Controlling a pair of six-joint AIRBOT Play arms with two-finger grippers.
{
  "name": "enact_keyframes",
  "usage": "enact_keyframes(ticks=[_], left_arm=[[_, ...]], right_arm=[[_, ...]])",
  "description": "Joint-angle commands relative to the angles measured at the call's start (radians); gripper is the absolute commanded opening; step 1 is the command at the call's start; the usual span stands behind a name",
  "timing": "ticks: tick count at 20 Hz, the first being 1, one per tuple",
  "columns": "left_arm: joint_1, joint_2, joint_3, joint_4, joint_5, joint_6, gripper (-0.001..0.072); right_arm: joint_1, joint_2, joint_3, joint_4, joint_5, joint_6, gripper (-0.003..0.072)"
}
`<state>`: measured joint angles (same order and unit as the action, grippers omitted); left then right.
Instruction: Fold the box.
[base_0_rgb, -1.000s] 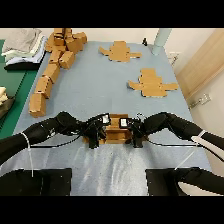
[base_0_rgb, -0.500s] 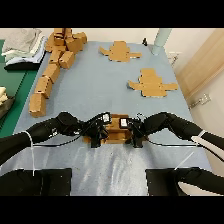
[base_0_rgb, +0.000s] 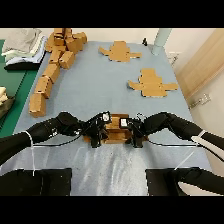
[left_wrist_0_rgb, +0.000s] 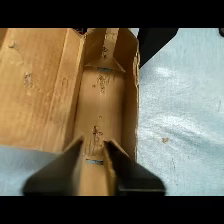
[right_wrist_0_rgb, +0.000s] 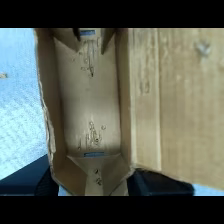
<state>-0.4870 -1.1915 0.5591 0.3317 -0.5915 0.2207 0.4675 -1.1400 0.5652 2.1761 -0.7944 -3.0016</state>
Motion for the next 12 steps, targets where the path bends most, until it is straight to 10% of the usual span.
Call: enact_keyframes(ticks=[1,9,11,12], left_arm=[[0.0,0.0,0.0,-0.001,-0.021,-0.001,0.0551],[0.001,0.001,-0.002,0.015,-0.047,-0.021,0.0511],[0.002,0.009,-0.001,0.098,-0.045,-0.095,0.0067],[0.002,0.021,0.0,0.174,-0.047,-0.146,0.0013]], right_arm=[[0.0,0.0,0.001,0.0,0.0,0.0,0.0503],[0.0,0.0,0.001,0.0,0.0,0.0,0.0504],[0.0,0.0,0.001,0.0,0.0,0.0,0.0503],[0.0,0.0,0.001,0.0,0.0,0.0,0.0504]])
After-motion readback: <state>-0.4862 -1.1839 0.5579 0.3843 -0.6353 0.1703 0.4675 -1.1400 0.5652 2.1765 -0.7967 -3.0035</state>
